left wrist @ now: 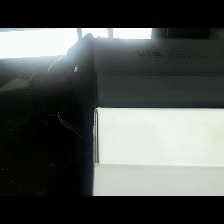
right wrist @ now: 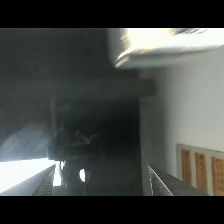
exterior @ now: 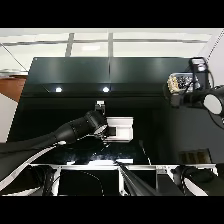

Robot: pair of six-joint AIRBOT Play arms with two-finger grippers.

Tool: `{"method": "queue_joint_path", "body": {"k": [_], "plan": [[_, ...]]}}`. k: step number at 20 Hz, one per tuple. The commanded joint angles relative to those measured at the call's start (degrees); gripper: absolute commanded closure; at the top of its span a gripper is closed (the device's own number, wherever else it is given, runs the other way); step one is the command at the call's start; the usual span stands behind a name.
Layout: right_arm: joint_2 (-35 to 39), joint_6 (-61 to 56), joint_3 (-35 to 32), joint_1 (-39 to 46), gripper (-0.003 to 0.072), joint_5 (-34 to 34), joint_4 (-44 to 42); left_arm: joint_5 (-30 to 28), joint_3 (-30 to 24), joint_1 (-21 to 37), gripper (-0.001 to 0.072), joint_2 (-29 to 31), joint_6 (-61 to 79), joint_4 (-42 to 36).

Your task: Fold the box and place the chain.

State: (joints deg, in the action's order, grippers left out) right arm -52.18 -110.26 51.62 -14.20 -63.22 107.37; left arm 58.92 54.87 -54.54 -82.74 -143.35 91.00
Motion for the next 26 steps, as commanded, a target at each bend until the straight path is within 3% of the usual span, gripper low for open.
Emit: {"method": "queue_joint_path", "body": {"k": [1, 4, 7, 8, 10, 17, 19, 26], "plan": [[-6.4, 3.6, -0.4, 12.3, -0.0034, 14.3, -5.4, 0.0, 0.0, 0.0, 0.0678, 0.0, 0.0, 0.0], [-18.5, 3.5, 10.6, 20.5, -0.0029, 12.4, -22.0, 0.0, 0.0, 0.0, 0.0678, 0.0, 0.0, 0.0], [-32.1, -4.5, 24.0, 25.4, -0.0024, 2.0, -27.5, 0.0, 0.0, 0.0, 0.0678, 0.0, 0.0, 0.0], [-35.9, -5.8, 27.7, 26.3, 0.0023, -0.6, -29.9, 0.0, 0.0, 0.0, 0.0678, 0.0, 0.0, 0.0], [-40.8, -7.6, 32.0, 26.7, 0.0033, -1.2, -32.4, 0.0, 0.0, 0.0, 0.0678, 0.0, 0.0, 0.0], [-46.4, -14.4, 34.5, 26.6, 0.0034, 0.6, -33.2, 0.0, 0.0, 0.0, 0.0678, 0.0, 0.0, 0.0], [-47.3, -15.2, 34.5, 26.6, 0.0114, 1.8, -33.7, 0.0, 0.0, 0.0, 0.0678, 0.0, 0.0, 0.0], [-50.5, -15.5, 34.5, 26.6, 0.0114, 4.0, -37.3, -0.1, 0.0, 0.0, 0.0678, 0.0, 0.0, 0.0]]}}
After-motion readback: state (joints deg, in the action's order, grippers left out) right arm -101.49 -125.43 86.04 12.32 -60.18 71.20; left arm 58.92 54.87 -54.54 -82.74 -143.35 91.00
